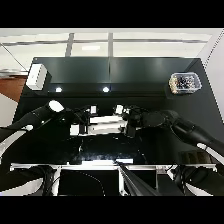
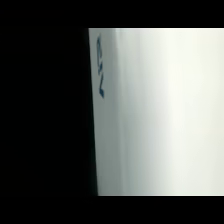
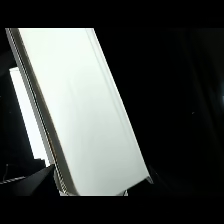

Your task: Fold the box and place the chain.

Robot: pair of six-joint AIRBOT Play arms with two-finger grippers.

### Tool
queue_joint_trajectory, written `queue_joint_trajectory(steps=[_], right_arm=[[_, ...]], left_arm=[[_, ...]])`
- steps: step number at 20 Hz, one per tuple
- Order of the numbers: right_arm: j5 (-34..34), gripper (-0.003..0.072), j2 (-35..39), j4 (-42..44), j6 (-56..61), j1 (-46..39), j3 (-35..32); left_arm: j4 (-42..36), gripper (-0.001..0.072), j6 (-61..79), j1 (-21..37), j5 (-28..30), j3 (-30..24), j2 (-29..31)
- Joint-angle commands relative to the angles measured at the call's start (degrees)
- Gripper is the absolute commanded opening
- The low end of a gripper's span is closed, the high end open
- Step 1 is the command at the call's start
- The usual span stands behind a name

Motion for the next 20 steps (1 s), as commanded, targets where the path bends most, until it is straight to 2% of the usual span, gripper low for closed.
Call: queue_joint_trajectory(steps=[1,6,11,14,20], right_arm=[[-3.15,0.071,-3.45,4.87,-6.54,-0.74,2.6],[-12.5,0.071,-3.98,7.3,-8.02,-3.8,2.6],[-12.35,0.071,-6.14,7.72,-11.96,-3.3,1.2],[-8.15,0.0709,-7.65,7.78,-11.96,-2.99,1.18],[-7.32,0.0709,-9.73,7.96,-11.96,-0.81,1.18]], left_arm=[[-0.04,0.0025,0.02,-0.04,-0.48,0.07,0.04],[-0.04,0.0025,0.02,-0.04,-0.46,0.07,0.02],[-0.04,0.0026,-0.42,-0.02,-0.48,0.07,0.02],[-0.04,0.0026,-0.42,-0.02,-0.48,0.07,0.02],[-0.02,0.0026,-0.42,-0.02,-0.46,0.07,-0.04]])
